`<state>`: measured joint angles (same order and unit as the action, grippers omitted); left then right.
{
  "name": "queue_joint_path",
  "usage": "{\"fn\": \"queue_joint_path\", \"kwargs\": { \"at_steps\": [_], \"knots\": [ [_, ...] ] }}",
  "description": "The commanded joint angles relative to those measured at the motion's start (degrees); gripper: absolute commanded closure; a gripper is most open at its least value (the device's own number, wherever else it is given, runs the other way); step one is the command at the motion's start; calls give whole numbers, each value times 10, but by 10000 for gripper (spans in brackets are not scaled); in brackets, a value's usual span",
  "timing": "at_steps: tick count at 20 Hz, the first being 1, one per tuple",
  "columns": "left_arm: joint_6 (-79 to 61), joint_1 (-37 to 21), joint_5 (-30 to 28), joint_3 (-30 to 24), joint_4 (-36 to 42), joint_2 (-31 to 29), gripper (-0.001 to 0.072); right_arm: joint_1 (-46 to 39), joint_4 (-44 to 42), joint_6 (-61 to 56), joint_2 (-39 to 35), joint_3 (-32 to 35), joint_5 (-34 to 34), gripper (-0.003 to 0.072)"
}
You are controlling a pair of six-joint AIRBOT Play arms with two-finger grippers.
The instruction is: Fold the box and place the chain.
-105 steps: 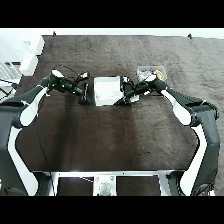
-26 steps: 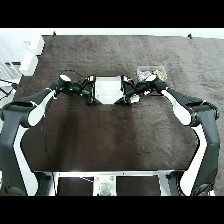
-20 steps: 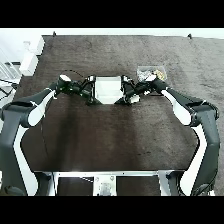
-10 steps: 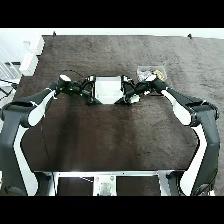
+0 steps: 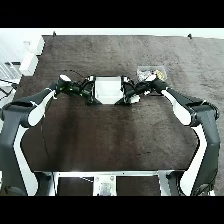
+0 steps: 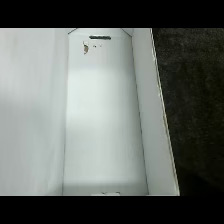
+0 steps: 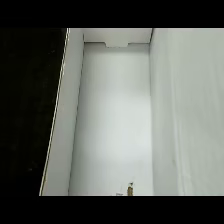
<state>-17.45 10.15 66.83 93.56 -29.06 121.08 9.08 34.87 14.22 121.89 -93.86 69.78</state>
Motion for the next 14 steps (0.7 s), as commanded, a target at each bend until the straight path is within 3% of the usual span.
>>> {"fn": "queue_joint_path", "kwargs": {
  "at_steps": [1, 8, 14],
  "knots": [
    [0, 0, 1, 0, 0, 0, 314, -7, -3, -23, -6, -2, -2, -15],
    [0, 0, 0, 0, 0, 0, 315, -45, 31, -68, -39, -2, 15, -24],
    [0, 0, 2, 0, 0, 0, 314, -97, 31, -86, -94, -2, 89, -23]
  ]
}}
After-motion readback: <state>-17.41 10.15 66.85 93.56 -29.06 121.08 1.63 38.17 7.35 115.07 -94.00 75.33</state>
